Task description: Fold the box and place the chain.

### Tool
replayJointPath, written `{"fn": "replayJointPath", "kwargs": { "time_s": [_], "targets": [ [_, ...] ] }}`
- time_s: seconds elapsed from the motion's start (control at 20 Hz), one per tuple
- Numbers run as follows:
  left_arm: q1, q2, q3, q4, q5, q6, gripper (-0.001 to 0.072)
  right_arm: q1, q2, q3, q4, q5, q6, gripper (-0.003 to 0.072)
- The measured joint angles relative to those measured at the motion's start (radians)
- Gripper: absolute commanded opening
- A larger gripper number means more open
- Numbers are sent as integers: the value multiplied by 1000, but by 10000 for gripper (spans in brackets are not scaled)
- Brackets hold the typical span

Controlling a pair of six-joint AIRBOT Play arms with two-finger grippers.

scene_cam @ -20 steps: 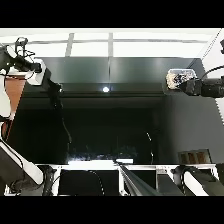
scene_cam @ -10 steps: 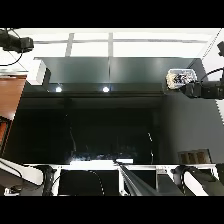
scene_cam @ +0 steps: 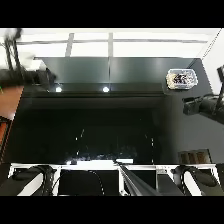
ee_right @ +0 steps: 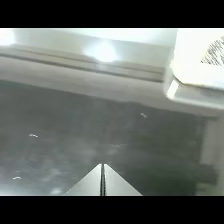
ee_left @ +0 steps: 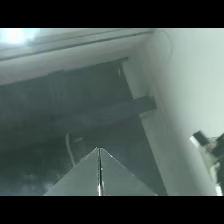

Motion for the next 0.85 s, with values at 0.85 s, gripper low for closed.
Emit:
{"fn": "replayJointPath", "kwargs": {
  "time_s": [0.85],
  "targets": [
    [-54,506,-534,-53,373,9,25,-2,42,-118,-49,-157,-18,15]
  ]
}}
